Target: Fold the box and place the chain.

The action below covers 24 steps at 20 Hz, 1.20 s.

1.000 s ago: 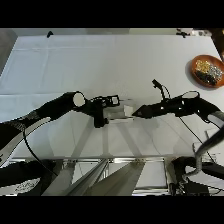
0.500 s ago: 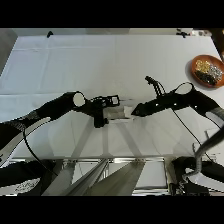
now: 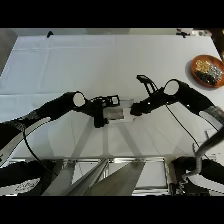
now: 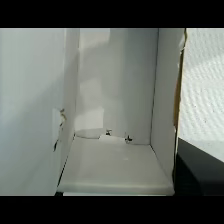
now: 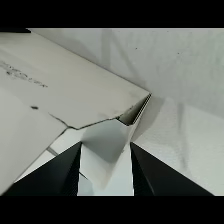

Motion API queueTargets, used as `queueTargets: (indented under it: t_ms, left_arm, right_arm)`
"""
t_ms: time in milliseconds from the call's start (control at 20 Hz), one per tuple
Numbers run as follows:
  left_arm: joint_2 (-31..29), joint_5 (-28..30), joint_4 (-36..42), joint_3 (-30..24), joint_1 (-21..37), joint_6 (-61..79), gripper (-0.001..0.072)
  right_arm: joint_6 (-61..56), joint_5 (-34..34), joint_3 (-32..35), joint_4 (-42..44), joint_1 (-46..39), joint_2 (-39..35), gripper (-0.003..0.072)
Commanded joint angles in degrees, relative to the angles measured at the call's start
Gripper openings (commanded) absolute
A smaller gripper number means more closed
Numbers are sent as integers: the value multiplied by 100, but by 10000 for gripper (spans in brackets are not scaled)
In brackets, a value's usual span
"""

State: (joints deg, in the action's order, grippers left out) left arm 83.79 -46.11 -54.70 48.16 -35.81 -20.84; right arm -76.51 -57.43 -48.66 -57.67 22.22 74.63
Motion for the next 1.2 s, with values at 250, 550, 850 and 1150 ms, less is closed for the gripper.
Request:
queueTargets:
  t_ms: [250, 550, 850, 1150]
  left_arm:
    - [-4, 0, 2, 0, 0, -2, 348]
    - [-4, 0, 2, 0, 0, -2, 348]
    - [-4, 0, 0, 0, 0, -2, 348]
    - [-4, 0, 0, 0, 0, -2, 348]
  right_arm:
    - [-2090, 551, -33, -1207, 892, -4, 350]
    - [-3609, 861, -33, -1740, 1097, 4, 319]
    - [-3906, 544, -33, -1707, 1099, 271, 309]
    - [-3912, 501, -48, -1692, 1099, 437, 309]
